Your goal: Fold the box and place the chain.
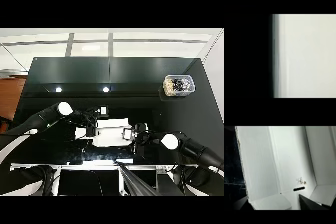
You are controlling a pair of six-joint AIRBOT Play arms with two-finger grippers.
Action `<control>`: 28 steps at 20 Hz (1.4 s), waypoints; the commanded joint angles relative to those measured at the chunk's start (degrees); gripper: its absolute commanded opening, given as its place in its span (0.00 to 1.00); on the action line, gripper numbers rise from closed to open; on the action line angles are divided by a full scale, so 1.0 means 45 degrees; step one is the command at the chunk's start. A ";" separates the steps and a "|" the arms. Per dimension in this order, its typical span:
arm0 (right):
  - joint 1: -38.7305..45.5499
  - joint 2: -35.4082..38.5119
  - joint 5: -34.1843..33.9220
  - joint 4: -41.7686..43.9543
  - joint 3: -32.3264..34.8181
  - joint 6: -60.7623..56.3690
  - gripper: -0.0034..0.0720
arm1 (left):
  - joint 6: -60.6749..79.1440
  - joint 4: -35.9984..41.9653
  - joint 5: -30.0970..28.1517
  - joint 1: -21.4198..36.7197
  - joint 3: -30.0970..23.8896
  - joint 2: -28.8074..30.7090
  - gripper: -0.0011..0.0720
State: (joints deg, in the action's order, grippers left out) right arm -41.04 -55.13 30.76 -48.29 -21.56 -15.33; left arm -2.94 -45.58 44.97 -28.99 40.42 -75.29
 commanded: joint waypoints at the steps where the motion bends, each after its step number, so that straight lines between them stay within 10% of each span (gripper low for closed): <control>1: -0.0034 -0.0005 -0.0209 0.0379 -0.0141 -0.0573 0.98 | 0.0000 0.0005 0.0049 -0.0010 -0.0005 -0.0005 0.06; 16: 0.0000 0.0005 -0.2579 -0.0427 -0.0835 -0.1282 0.98 | 0.0000 0.0000 0.0102 -0.0010 -0.0005 -0.0005 0.06; 28: 0.0996 0.0510 -0.0646 -0.0423 -0.0840 -0.1049 0.98 | 0.0005 0.0005 0.0102 -0.0010 -0.0005 0.0000 0.06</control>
State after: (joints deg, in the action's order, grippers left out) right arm -36.84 -53.06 25.93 -50.24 -25.30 -21.71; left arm -2.96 -45.56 45.45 -28.99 40.45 -75.29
